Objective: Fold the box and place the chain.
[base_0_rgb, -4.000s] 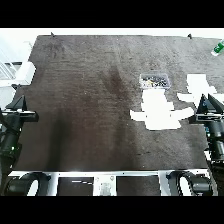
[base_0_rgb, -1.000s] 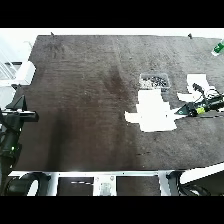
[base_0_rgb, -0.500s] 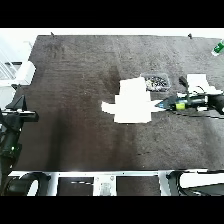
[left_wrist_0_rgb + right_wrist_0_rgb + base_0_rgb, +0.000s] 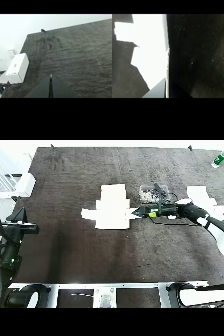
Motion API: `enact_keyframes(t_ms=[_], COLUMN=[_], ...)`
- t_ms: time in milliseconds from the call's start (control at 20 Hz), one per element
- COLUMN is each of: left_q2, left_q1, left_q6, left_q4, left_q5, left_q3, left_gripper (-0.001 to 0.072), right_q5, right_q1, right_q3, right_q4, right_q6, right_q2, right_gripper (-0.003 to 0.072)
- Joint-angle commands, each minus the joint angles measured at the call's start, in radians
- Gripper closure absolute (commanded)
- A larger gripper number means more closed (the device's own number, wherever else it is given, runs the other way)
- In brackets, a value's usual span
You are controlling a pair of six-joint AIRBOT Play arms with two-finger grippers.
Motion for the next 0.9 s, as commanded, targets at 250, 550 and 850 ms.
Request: enact_keyframes(t_ms=[250, 550, 850], left_q2=[0.000, -0.071, -0.566], left_q1=[0.000, 0.001, 0.000], left_q6=[0.008, -0.077, -0.116], left_q4=[0.001, -0.020, -0.018], left_q5=[-0.097, -0.207, -0.427], left_q3=[0.001, 0.010, 0.254], left_gripper=[0.0259, 0.0221, 0.0221], right_q5=[-0.174, -0.174, -0.174], right_q1=[0.084, 0.097, 0.118], right_q3=[0.003, -0.021, -0.029], right_q4=[-0.035, 0.003, 0.007], right_q6=[-0.064, -0.061, -0.045], right_q2=[-0.023, 0.010, 0.012], right_gripper=[0.0675, 0.0675, 0.0675])
